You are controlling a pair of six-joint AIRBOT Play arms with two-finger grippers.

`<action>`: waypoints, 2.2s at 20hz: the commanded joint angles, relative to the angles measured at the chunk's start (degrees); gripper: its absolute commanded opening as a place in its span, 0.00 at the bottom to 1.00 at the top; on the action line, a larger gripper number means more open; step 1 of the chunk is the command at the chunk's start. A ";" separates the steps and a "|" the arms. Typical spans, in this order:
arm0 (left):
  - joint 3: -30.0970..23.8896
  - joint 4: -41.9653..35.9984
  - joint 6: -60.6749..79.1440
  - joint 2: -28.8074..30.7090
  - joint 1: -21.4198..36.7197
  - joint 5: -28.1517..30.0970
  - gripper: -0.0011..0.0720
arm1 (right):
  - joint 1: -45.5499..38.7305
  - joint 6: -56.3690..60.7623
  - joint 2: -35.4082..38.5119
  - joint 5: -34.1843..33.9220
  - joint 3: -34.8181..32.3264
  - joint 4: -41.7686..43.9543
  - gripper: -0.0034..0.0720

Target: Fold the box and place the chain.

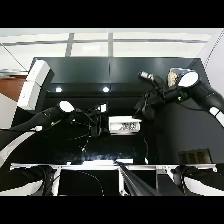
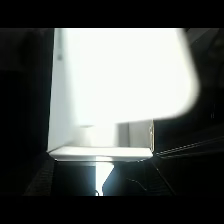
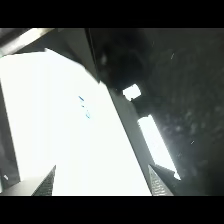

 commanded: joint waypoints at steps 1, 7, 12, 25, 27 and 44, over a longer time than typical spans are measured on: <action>0.04 0.00 0.02 -0.04 -0.04 -0.02 0.61 | 2.78 -4.37 0.87 -5.20 -4.39 -1.73 0.97; 0.04 0.00 0.02 -0.04 -0.04 0.00 0.61 | 3.76 -4.26 1.75 -2.54 -4.13 -3.89 0.97; 0.04 0.00 0.02 -0.04 -0.04 -0.02 0.61 | 3.82 0.26 7.28 -0.50 -4.15 -8.85 0.97; 0.04 0.02 0.02 -0.04 -0.04 -0.02 0.61 | 10.47 6.19 7.39 -8.76 -6.21 -16.50 0.97; 0.04 0.02 0.02 -0.04 -0.04 -0.02 0.61 | 10.47 6.16 7.39 -8.52 -6.21 -16.41 0.70; 0.04 0.02 0.02 -0.04 -0.04 -0.02 0.61 | 10.47 6.19 7.69 -7.74 -6.19 -13.20 0.36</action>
